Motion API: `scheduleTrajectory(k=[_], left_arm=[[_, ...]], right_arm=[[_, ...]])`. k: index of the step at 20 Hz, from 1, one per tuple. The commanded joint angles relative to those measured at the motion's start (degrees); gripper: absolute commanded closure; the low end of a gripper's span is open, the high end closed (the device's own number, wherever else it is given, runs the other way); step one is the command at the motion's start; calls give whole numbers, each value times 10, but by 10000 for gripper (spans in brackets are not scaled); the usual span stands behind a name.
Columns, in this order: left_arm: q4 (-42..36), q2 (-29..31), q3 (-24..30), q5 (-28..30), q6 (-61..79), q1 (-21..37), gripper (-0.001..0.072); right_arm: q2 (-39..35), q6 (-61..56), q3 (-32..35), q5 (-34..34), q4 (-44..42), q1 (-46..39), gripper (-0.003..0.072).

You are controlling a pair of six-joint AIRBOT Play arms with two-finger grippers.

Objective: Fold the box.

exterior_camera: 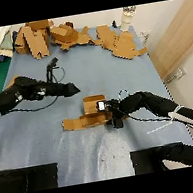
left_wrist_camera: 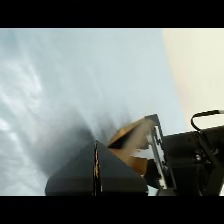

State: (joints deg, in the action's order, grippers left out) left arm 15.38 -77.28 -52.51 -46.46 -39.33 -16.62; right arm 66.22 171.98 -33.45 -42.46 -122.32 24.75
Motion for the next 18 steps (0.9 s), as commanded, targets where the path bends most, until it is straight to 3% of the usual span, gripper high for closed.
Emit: scheduleTrajectory(k=[1, 4, 6, 9, 11, 12, 13, 14, 18], left_arm=[[3, 11, 1, -38, 125, 92, 697], [20, 11, 27, -110, 296, 147, 698], [101, 18, 49, -118, 361, 155, 699], [209, 49, 101, -115, 505, 110, 696], [253, 54, 112, -127, 516, 70, 693], [258, 54, 112, -125, 514, 51, 464], [257, 54, 111, -120, 514, 32, 88], [257, 54, 111, -116, 513, 16, 41], [257, 54, 111, -105, 513, -37, 50]], right_arm=[[0, 0, 0, -1, 0, 0, 183], [0, 0, 0, -1, 0, 0, 183], [0, 0, 0, -1, 0, 0, 183], [0, 0, 0, -1, 0, 0, 183], [0, 0, 0, -1, 0, 0, 183], [0, 0, 0, -1, 0, 0, 183], [0, 0, 0, -1, 0, 0, 183], [0, 0, 0, -1, 0, 0, 183], [0, 0, 0, -1, 0, 0, 183]])
